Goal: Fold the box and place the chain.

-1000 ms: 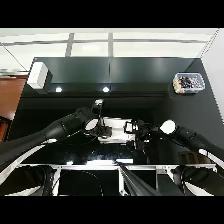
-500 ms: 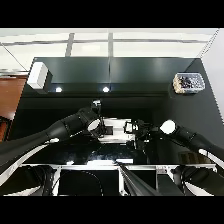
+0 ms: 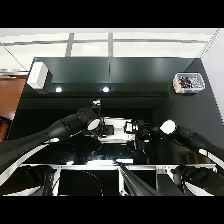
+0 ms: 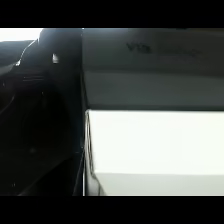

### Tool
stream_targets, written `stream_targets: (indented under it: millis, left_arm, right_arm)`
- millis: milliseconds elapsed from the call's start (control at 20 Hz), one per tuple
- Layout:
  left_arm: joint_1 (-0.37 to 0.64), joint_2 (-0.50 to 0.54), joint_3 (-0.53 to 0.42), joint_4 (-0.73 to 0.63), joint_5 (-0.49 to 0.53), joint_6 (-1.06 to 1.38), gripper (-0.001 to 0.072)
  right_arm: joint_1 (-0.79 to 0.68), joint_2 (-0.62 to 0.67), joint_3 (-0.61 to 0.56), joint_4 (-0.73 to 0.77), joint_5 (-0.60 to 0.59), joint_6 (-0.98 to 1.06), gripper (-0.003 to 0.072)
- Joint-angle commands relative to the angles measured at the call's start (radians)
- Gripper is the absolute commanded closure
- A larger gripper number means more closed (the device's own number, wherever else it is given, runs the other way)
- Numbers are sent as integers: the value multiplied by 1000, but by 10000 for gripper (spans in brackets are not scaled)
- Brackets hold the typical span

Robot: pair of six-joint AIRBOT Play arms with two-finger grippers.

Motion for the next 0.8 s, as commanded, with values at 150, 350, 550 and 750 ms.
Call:
stream_targets:
  millis: [150, 350, 550, 750]
  left_arm:
    - [0, 0, 1, 2, -26, 2, 268]
    - [0, 0, 13, 2, -28, 3, 430]
    - [0, 0, 18, 3, -28, 3, 685]
    - [0, 0, 18, 4, -28, 3, 685]
  right_arm:
    - [1, 0, 0, 0, 0, -1, 517]
    - [1, 0, 0, 0, 0, -1, 517]
    - [1, 0, 0, 0, 0, -1, 516]
    - [1, 0, 0, 0, 0, -1, 516]
